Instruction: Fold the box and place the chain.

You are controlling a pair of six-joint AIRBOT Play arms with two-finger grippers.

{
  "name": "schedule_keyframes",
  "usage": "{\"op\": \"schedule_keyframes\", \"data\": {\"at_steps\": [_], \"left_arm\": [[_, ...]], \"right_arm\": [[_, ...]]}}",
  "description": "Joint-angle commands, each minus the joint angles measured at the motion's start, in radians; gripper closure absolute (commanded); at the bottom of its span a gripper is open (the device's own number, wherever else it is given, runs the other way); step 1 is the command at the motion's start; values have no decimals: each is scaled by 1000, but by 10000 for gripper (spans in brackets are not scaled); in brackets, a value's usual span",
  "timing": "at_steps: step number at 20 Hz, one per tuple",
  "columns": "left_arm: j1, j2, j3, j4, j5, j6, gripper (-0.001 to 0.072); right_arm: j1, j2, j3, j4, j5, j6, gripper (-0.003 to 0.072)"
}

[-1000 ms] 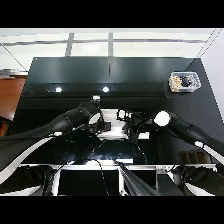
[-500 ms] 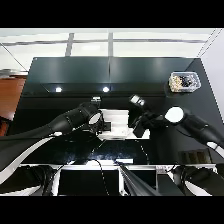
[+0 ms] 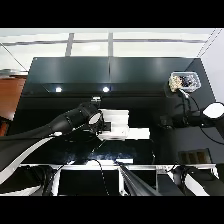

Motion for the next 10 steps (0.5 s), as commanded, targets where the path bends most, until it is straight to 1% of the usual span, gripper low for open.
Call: {"op": "schedule_keyframes", "data": {"at_steps": [1, 5, 7, 9, 10], "left_arm": [[1, -1, 1, 2, 0, 0, 679], [1, -1, 1, 2, 0, 0, 680], [1, -1, 1, 2, 0, 0, 680], [0, -1, 0, 1, 0, 0, 679], [0, -1, 0, 1, 0, 0, 680]], "right_arm": [[-74, 0, -95, -3, 43, 150, 665], [-23, -26, -197, 110, -34, 141, 666], [28, -42, -204, 151, -86, 140, 666], [83, -72, -204, 193, -171, 129, 667], [106, -97, -204, 241, -192, 117, 666]]}}
